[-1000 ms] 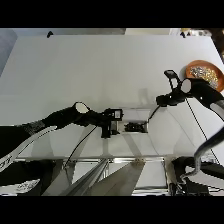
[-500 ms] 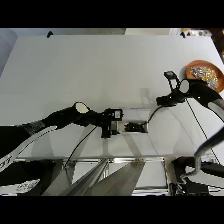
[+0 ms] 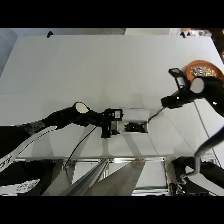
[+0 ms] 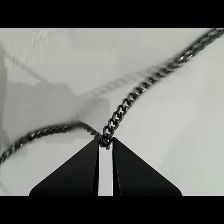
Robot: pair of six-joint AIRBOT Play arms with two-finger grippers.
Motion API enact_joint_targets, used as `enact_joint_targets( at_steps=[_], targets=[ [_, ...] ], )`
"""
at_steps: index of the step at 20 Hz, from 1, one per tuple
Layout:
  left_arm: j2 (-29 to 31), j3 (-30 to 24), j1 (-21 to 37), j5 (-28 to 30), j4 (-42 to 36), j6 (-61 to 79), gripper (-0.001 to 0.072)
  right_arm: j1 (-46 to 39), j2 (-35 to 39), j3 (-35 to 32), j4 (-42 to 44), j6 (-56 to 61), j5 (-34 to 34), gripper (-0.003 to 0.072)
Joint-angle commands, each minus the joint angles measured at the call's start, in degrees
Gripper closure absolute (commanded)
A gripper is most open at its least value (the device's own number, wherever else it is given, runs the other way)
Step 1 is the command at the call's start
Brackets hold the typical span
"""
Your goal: Fold the box and place the chain.
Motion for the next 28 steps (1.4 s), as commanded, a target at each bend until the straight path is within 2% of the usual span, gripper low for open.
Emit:
enact_joint_targets(
  at_steps=[1, 4, 7, 10, 13, 20, 28],
  targets=[
    [0.02, 0.00, 0.04, 0.02, 0.00, 0.00, 0.0436, 0.02, 11.43, -0.22, 4.20, -1.60, 3.54, 0.0667],
    [0.02, 0.00, 0.04, 0.02, 0.00, 0.00, 0.0436, 0.02, 21.94, -1.14, 8.09, -2.29, 5.57, 0.0666],
    [0.02, 0.00, 0.04, 0.02, 0.00, 0.02, 0.0436, 0.15, 29.11, -1.29, 10.56, -3.54, 9.16, 0.0666],
    [0.02, 0.00, 0.04, 0.00, 0.00, 0.00, 0.0436, 3.82, 33.11, -1.29, 12.94, -3.63, 13.14, 0.0666],
    [0.02, 0.00, 0.04, 0.00, 0.00, 0.00, 0.0436, 8.26, 35.21, -1.31, 18.84, -4.90, 14.69, 0.0666],
    [0.02, 0.00, 0.04, 0.00, 0.00, 0.02, 0.0436, 11.39, 35.47, -3.34, 25.77, -4.87, 6.43, 0.0666],
    [0.02, 0.00, 0.04, 0.00, 0.00, 0.00, 0.0436, 11.39, 34.10, -15.91, 30.03, -9.57, -3.17, 0.0666]
  ],
)
